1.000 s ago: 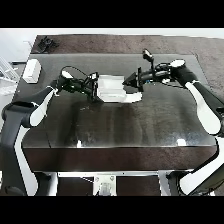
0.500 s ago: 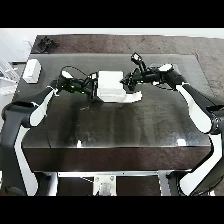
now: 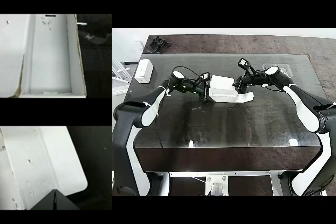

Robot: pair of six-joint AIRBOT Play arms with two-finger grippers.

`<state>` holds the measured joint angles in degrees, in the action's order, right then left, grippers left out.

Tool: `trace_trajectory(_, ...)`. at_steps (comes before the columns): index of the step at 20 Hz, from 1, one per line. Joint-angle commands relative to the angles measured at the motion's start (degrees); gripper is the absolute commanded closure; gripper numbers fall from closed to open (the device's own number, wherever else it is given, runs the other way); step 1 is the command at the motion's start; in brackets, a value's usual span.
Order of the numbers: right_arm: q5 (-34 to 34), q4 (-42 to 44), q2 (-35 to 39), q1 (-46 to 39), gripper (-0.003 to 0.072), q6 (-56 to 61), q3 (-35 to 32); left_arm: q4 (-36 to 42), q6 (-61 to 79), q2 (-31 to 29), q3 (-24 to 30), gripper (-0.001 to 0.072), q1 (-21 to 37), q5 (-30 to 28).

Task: Fold the box and place the chain.

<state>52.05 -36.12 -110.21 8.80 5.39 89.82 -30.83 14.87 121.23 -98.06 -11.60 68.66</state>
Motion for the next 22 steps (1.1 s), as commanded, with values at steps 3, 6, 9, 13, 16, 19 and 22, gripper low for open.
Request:
trace_trajectory(3, 0.5, -1.2, 0.1, 0.4, 0.068, 0.0, 0.1, 0.0, 0.0, 0.0, 0.0, 0.0283, 0.0, -0.2)
trace_trajectory(6, 0.5, -1.2, 3.3, 0.1, 0.0683, 0.0, 0.0, 0.0, 0.0, 0.0, 0.0, 0.0283, 0.0, -0.1)
trace_trajectory(9, 0.5, -1.5, 9.2, -0.8, 0.0684, 0.2, -1.0, 0.0, 0.0, 0.0, 0.0, 0.0282, 0.0, -0.2)
trace_trajectory(13, 0.4, -5.0, 19.3, -2.9, 0.0682, 0.0, -10.8, 0.0, 0.0, 0.0, 0.0, 0.0283, 0.0, -0.2)
trace_trajectory(16, 1.8, -5.5, 21.1, -4.5, 0.0146, -4.8, -16.9, 0.0, 0.0, 0.0, 0.0, 0.0282, 0.0, -0.2)
trace_trajectory(19, 2.4, -5.5, 19.2, -4.1, 0.0028, -10.1, -18.3, 0.0, 0.0, 0.0, 0.0, 0.0283, 0.0, -0.2)
trace_trajectory(22, 2.9, -5.5, 16.6, -3.2, 0.0032, -13.6, -18.3, 0.0, 0.0, 0.0, 0.0, 0.0283, 0.0, -0.2)
